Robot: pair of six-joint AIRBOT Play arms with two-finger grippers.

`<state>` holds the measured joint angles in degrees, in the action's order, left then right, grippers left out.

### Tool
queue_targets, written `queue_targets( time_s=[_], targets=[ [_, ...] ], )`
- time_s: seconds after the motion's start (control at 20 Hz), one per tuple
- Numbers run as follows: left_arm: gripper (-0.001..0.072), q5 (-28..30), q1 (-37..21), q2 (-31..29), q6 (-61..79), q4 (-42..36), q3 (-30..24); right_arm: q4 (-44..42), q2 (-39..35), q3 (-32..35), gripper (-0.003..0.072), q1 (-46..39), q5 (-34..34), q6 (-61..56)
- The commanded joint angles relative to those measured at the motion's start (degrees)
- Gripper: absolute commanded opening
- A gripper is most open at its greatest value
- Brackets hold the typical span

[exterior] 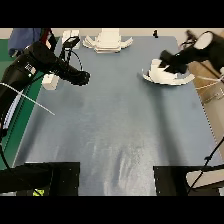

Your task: Fold the box.

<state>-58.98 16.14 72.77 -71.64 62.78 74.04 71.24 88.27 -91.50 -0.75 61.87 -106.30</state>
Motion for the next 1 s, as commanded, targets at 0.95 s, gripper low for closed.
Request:
queue_targets(
  time_s=[0.95],
  targets=[
    [0.0014,0.02,-0.04,0.04,0.02,0.00,0.07,-5.05,26.03,-20.72,0.0339,-24.11,5.66,17.18]
  ],
)
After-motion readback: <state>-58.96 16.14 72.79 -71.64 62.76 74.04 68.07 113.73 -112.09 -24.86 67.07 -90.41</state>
